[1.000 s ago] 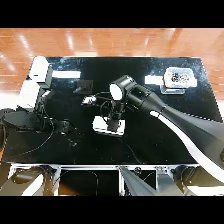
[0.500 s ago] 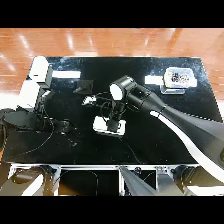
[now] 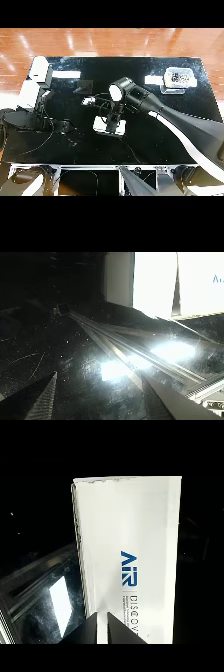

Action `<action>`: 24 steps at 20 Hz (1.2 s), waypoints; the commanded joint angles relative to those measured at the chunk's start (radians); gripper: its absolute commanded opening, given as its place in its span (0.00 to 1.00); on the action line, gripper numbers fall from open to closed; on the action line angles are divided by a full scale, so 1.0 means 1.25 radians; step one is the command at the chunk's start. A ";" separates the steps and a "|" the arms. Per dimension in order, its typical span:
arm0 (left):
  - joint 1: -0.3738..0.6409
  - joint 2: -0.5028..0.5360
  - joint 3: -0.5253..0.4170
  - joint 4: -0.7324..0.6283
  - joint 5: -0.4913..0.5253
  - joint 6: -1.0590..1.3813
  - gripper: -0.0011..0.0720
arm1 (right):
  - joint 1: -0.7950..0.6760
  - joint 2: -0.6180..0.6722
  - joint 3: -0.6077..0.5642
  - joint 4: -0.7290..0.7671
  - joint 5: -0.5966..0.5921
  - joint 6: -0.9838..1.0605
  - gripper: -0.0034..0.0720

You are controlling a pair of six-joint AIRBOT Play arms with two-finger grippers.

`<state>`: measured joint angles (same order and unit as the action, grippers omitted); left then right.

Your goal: Fold the box and place the chain.

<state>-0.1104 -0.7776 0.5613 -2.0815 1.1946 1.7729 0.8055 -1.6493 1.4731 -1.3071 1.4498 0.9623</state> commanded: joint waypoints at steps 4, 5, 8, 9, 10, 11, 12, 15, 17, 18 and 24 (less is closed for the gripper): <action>-0.001 0.000 -0.001 -0.002 -0.002 0.000 0.86 | 0.001 -0.016 -0.004 0.002 -0.023 0.011 0.17; -0.001 0.000 -0.001 -0.002 -0.002 0.000 0.86 | 0.001 -0.016 -0.004 0.003 -0.026 0.011 0.17; -0.001 0.000 -0.002 -0.002 -0.002 0.000 0.86 | 0.001 -0.019 -0.004 0.009 -0.027 0.013 0.14; -0.001 0.000 -0.002 -0.002 -0.002 0.000 0.86 | 0.001 -0.020 -0.005 0.013 -0.031 0.013 0.14; -0.001 0.000 -0.002 -0.002 -0.002 0.000 0.86 | 0.001 -0.021 -0.005 0.014 -0.033 0.014 0.14; -0.001 0.000 -0.002 -0.002 -0.002 0.000 0.86 | 0.001 -0.021 -0.005 0.014 -0.034 0.014 0.14; -0.001 0.000 -0.002 -0.002 -0.002 0.000 0.86 | 0.001 -0.021 -0.005 0.014 -0.032 0.015 0.14; -0.001 0.000 -0.002 -0.002 -0.002 0.000 0.86 | 0.000 -0.021 -0.005 0.013 -0.020 0.020 0.14; -0.001 0.000 -0.002 -0.003 -0.002 0.000 0.86 | 0.000 -0.021 -0.005 0.013 -0.020 0.027 0.14; -0.001 0.000 -0.002 -0.003 -0.002 0.000 0.86 | 0.000 -0.021 -0.005 0.013 -0.019 0.029 0.14; -0.001 0.000 -0.002 -0.003 -0.002 0.000 0.86 | -0.001 -0.020 -0.005 0.008 0.005 0.064 0.14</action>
